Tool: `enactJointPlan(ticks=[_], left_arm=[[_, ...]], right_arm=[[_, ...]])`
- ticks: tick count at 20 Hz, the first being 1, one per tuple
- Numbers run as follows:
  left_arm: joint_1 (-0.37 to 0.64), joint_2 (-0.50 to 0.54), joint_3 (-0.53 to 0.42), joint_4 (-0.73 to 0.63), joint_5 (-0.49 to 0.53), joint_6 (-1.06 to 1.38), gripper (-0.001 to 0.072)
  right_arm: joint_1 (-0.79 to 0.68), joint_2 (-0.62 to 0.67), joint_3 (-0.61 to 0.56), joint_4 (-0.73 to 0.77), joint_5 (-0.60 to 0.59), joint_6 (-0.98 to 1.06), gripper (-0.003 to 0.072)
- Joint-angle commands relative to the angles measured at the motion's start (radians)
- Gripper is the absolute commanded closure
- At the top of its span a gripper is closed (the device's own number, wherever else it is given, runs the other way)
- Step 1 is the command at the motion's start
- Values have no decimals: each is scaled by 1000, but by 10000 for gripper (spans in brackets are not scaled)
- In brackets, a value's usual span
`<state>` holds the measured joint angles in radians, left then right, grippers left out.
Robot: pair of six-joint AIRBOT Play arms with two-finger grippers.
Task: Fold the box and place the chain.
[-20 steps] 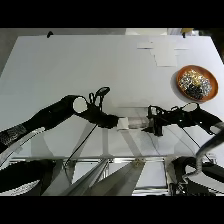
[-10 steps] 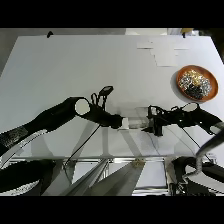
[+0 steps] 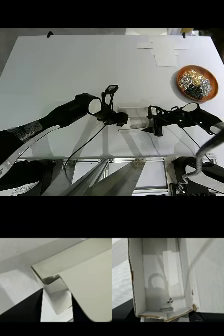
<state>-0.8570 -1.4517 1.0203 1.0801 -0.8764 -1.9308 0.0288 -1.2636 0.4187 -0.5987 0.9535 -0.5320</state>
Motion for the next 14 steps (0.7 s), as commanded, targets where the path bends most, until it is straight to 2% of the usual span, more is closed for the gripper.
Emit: enactJointPlan(ticks=[1,5,10,13,14], left_arm=[[-24,-24,45,145,-77,-169,316],[-60,-50,95,202,-104,-304,316],[-99,-167,230,251,-285,-459,317],[-118,-238,338,343,-418,-591,317],[-123,-259,369,365,-434,-623,318]], right_arm=[[0,0,0,0,0,0,347],[0,0,0,0,1,0,347],[0,0,0,1,0,0,347],[0,0,0,1,0,0,347],[0,0,0,1,0,0,347]])
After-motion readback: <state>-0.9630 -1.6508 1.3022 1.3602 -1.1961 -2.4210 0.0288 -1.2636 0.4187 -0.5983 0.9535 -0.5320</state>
